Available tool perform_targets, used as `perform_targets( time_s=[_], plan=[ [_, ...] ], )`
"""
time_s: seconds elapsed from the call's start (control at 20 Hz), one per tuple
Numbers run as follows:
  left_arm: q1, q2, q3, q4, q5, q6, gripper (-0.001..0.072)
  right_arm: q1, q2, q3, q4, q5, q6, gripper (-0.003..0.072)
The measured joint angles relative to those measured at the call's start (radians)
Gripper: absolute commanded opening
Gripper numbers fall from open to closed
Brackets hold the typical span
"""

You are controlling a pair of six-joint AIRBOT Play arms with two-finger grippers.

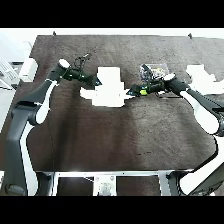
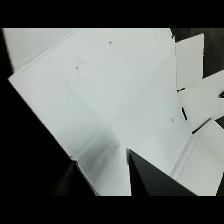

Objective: Fold the box and place the chain.

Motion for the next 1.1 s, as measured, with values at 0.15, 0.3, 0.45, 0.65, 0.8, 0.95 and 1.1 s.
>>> perform_targets(
  time_s=[0.15, 0.3, 0.45, 0.65, 0.8, 0.95, 1.1],
  plan=[
    [0.000, -0.001, 0.000, -0.007, -0.008, 0.008, 0.0209, 0.000, 0.000, 0.000, 0.000, 0.001, 0.000, 0.0013],
    [0.000, -0.002, 0.000, -0.013, -0.021, 0.023, 0.0148, 0.000, 0.000, -0.004, 0.000, 0.001, 0.000, 0.0013],
    [0.000, -0.001, 0.001, -0.025, -0.032, 0.046, 0.0057, 0.000, 0.000, -0.012, 0.000, 0.000, 0.000, 0.0013],
    [-0.001, -0.002, -0.001, -0.055, -0.053, 0.095, 0.0023, 0.000, 0.000, -0.016, 0.002, 0.002, -0.029, 0.0304],
    [-0.001, -0.002, -0.016, -0.084, -0.066, 0.139, 0.0021, -0.006, 0.004, -0.018, 0.006, 0.008, -0.052, 0.0306],
    [-0.002, -0.004, -0.040, -0.113, -0.093, 0.201, 0.0019, -0.045, 0.027, -0.018, 0.012, 0.034, -0.074, 0.0305],
    [0.011, -0.003, -0.052, -0.132, -0.117, 0.283, 0.0017, -0.110, 0.068, -0.018, 0.023, 0.056, -0.084, 0.0305]
  ],
)
